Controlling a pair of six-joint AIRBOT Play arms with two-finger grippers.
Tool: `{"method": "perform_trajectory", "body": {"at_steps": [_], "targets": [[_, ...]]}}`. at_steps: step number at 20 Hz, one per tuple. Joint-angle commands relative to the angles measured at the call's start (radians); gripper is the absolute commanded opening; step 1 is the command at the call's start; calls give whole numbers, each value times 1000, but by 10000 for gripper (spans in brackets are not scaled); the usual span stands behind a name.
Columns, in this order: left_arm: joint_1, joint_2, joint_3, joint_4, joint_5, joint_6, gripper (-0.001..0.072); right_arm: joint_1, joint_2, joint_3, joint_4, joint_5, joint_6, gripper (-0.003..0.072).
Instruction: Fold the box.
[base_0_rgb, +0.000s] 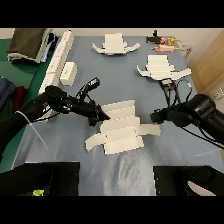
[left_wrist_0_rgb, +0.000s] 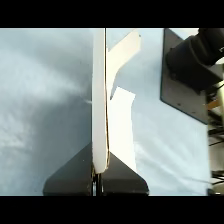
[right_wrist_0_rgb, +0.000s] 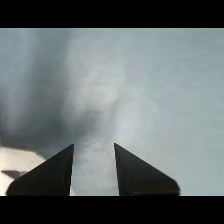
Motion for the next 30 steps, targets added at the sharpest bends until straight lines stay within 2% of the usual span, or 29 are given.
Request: {"method": "perform_trajectory", "body": {"at_steps": [1, 5, 9, 13, 16, 18, 21, 25, 30], "targets": [[-105, 111, 2, 51, 156, 67, 10, 0, 7, 78, -125, -77, 143, 391], [-188, 135, -44, 132, 235, 149, 10, 0, 6, 79, -91, -77, 165, 391], [-241, 165, -140, 115, 357, 187, 9, 0, 6, 78, -72, -77, 191, 390], [-288, 264, -253, 25, 447, 294, 10, 0, 6, 78, -72, -77, 221, 390], [-293, 287, -314, -11, 469, 341, 13, 0, 6, 78, -72, -76, 222, 391], [-293, 280, -321, -10, 476, 340, 14, 0, 6, 78, -68, -77, 224, 390], [-293, 273, -321, -3, 547, 338, 15, 0, 6, 78, -50, -72, 224, 390], [-292, 274, -321, -4, 547, 235, 15, 2, 6, 78, -44, -69, 224, 389], [-291, 274, -321, -14, 534, 351, 15, 2, 6, 78, -20, -69, 224, 387]]}}
